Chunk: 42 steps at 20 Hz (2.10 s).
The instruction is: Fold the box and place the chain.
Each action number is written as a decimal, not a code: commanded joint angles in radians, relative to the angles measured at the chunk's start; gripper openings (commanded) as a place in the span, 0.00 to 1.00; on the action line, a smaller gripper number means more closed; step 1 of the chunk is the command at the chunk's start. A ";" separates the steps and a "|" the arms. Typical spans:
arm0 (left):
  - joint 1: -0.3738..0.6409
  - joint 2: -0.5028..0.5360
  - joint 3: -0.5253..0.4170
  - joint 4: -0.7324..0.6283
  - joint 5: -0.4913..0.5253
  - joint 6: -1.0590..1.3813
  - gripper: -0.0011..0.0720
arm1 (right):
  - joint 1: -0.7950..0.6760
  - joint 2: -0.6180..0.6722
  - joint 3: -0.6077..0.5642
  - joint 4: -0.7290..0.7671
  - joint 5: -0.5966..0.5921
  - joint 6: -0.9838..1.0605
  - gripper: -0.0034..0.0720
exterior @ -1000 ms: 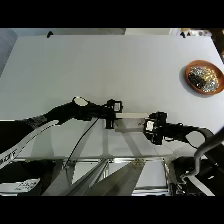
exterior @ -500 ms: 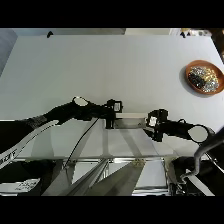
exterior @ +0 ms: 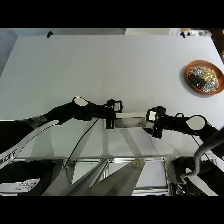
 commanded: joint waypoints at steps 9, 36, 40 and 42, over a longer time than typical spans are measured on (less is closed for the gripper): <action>0.000 -0.001 -0.001 0.000 0.000 0.001 0.03 | -0.006 -0.161 0.007 0.172 0.060 -0.271 0.96; 0.000 0.000 -0.001 0.000 0.000 0.001 0.03 | -0.077 -0.250 0.023 0.220 0.084 -0.428 0.75; 0.000 0.000 -0.001 0.000 0.000 0.001 0.03 | -0.077 -0.251 0.024 0.221 0.084 -0.428 0.76; 0.000 0.000 -0.001 0.000 -0.001 0.001 0.03 | -0.077 -0.251 0.024 0.221 0.084 -0.428 0.76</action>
